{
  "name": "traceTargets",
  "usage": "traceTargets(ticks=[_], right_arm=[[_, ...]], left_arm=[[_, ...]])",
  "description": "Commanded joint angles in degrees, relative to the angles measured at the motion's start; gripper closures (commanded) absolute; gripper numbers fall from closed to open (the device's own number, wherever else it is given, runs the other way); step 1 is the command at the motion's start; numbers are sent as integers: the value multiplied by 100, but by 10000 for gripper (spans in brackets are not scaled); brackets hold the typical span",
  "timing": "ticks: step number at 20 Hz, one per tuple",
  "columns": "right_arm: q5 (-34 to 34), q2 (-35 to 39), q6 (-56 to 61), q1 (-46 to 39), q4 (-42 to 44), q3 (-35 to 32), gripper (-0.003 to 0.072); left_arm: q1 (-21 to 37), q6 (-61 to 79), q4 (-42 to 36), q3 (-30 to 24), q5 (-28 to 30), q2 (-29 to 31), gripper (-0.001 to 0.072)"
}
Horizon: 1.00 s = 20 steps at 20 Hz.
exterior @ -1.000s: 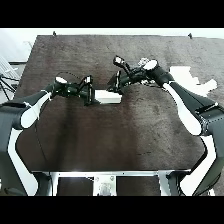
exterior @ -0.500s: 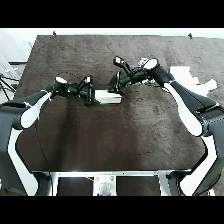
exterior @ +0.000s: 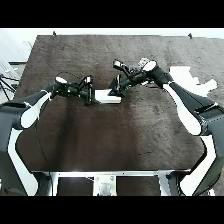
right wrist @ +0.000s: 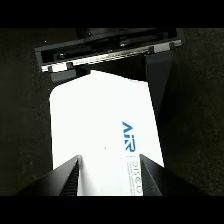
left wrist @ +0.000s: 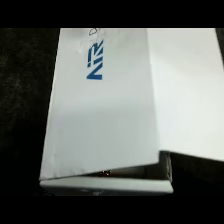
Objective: Fold the box and place the chain.
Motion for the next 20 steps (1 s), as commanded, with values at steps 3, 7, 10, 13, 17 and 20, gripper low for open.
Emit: traceTargets(ticks=[3,7,10,13,17,20], right_arm=[[-345,-9,0,7,-61,-22,251],[-459,-4,-15,9,15,28,251],[-452,4,-15,7,378,225,252],[-452,0,-11,9,175,238,255],[-492,-4,-9,11,-50,184,280],[-658,-7,-11,48,-140,179,280]], left_arm=[[4,2,2,4,-4,4,243],[4,2,2,4,-4,4,242],[4,2,2,4,-4,4,242],[4,2,2,4,-2,4,242],[4,2,2,4,-4,4,242],[4,2,2,4,-4,4,243]])
